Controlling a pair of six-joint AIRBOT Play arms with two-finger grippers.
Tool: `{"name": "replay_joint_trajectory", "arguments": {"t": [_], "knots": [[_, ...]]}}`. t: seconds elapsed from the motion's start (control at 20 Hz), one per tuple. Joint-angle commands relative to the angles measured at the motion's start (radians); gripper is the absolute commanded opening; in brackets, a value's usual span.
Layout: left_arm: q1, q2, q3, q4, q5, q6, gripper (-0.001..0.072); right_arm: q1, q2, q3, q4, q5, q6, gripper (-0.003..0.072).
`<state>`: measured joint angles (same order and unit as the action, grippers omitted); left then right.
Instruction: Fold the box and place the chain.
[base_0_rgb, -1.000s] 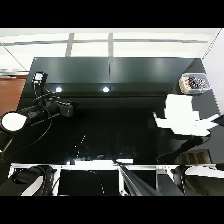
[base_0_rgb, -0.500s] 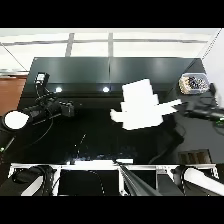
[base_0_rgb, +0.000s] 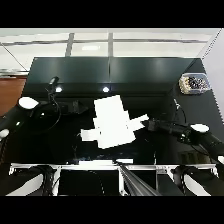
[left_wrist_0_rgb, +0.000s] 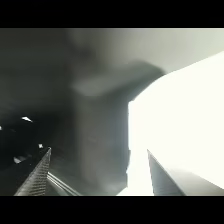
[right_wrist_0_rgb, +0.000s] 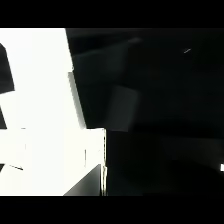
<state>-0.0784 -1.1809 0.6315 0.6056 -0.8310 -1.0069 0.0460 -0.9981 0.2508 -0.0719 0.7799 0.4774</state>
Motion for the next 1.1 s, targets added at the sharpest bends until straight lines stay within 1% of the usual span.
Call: {"name": "replay_joint_trajectory", "arguments": {"t": [0.0, 0.1, 0.2, 0.3, 0.4, 0.45, 0.5, 0.55, 0.65, 0.75, 0.85, 0.9, 0.95, 1.0, 1.05], "knots": [[0.045, -0.220, 0.061, -0.252, -0.356, 0.203, 0.0711, 0.100, 0.012, -0.016, 0.020, -0.074, -0.001, 0.0014], [0.000, -0.306, 0.095, -0.227, -0.413, 0.233, 0.0711, 0.101, 0.012, -0.015, 0.020, -0.074, 0.005, 0.0014], [-0.029, -0.360, 0.119, -0.191, -0.459, 0.249, 0.0711, 0.101, 0.012, -0.015, 0.020, -0.074, 0.011, 0.0014], [-0.049, -0.409, 0.126, -0.180, -0.466, 0.249, 0.0711, 0.101, 0.012, -0.015, 0.020, -0.073, 0.013, 0.0014], [-0.087, -0.454, 0.156, -0.179, -0.486, 0.282, 0.0709, 0.101, 0.012, -0.015, 0.019, -0.073, 0.013, 0.0014], [-0.113, -0.473, 0.178, -0.169, -0.504, 0.319, 0.0686, 0.101, 0.012, -0.015, 0.019, -0.073, 0.013, 0.0014], [-0.138, -0.489, 0.206, -0.149, -0.514, 0.364, 0.0652, 0.101, 0.012, -0.015, 0.019, -0.074, 0.013, 0.0015], [-0.156, -0.499, 0.232, -0.126, -0.509, 0.379, 0.0575, 0.101, 0.012, -0.015, 0.018, -0.073, 0.013, 0.0015], [-0.174, -0.512, 0.283, -0.089, -0.507, 0.379, 0.0541, 0.101, 0.012, -0.015, 0.013, -0.064, 0.012, 0.0014], [-0.174, -0.515, 0.320, -0.035, -0.516, 0.379, 0.0300, 0.101, 0.012, -0.015, 0.003, -0.062, 0.012, 0.0014], [-0.167, -0.515, 0.341, 0.013, -0.536, 0.380, 0.0150, 0.101, 0.012, -0.015, -0.012, -0.063, 0.012, 0.0014], [-0.163, -0.515, 0.343, 0.018, -0.548, 0.392, 0.0127, 0.101, 0.012, -0.015, -0.019, -0.063, 0.012, 0.0015], [-0.159, -0.515, 0.344, 0.019, -0.560, 0.426, 0.0028, 0.101, 0.012, -0.015, -0.023, -0.064, 0.012, 0.0015], [-0.158, -0.515, 0.344, 0.018, -0.565, 0.440, 0.0025, 0.101, 0.012, -0.011, -0.045, -0.068, 0.012, 0.0016], [-0.156, -0.514, 0.344, 0.018, -0.565, 0.443, 0.0025, 0.098, 0.012, -0.002, -0.084, -0.069, 0.013, 0.0059]]}}
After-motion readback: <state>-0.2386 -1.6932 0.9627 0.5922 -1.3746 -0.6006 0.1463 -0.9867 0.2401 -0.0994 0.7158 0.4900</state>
